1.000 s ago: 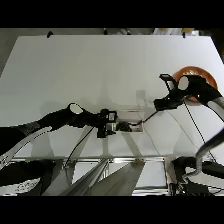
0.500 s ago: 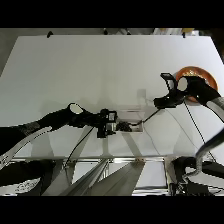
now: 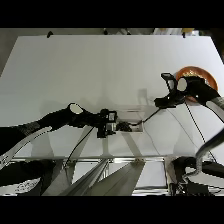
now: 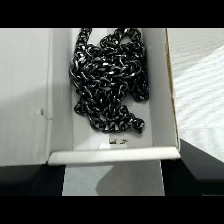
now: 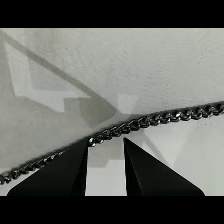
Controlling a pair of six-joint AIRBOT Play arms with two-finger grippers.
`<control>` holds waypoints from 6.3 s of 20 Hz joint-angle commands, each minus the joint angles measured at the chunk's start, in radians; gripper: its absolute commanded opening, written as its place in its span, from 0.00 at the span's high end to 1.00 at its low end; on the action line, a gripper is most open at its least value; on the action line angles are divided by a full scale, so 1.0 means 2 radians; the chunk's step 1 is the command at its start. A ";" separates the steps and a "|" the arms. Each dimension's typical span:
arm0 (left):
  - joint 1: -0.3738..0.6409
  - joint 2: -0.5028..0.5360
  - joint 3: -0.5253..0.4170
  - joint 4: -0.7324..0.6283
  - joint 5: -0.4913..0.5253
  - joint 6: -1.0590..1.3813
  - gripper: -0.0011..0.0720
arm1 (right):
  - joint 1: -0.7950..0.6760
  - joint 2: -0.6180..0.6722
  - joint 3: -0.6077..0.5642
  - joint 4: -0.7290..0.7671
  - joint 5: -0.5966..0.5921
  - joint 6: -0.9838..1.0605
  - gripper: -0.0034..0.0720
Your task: Fold the box and place the chain.
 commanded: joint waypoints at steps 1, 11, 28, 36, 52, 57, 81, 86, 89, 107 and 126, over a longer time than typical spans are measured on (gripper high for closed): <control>0.000 0.000 0.000 0.000 0.000 0.000 0.53 | 0.000 0.000 0.000 -0.013 -0.003 0.008 0.67; 0.000 0.000 0.000 0.000 0.000 0.000 0.53 | 0.000 -0.015 0.000 -0.013 -0.004 0.010 0.75; 0.000 0.000 0.000 0.000 0.000 0.000 0.53 | 0.024 0.227 0.000 0.001 0.120 -0.037 0.93; 0.000 0.000 0.000 0.000 0.000 0.000 0.53 | 0.073 0.334 0.000 0.104 0.165 -0.035 0.93; 0.000 0.000 0.000 0.000 0.000 0.000 0.53 | 0.220 0.357 -0.001 0.200 0.059 -0.031 0.93; 0.000 0.000 0.000 0.000 0.000 0.000 0.53 | 0.259 0.340 -0.001 0.199 0.010 -0.010 0.93; 0.000 0.000 0.000 0.000 0.000 0.000 0.53 | 0.257 0.158 0.053 0.149 0.033 -0.016 0.69; 0.000 0.000 0.000 0.000 0.000 0.000 0.53 | 0.155 0.158 0.139 0.108 0.064 -0.024 0.75; 0.000 0.000 0.000 0.000 0.000 0.000 0.53 | 0.097 0.144 0.138 0.031 0.061 -0.021 0.75; 0.000 0.000 0.000 0.000 0.000 0.000 0.53 | 0.026 0.022 0.014 -0.002 0.029 -0.008 0.29; 0.000 0.000 0.000 0.000 0.000 0.000 0.53 | 0.026 -0.012 0.013 -0.004 0.028 0.055 0.53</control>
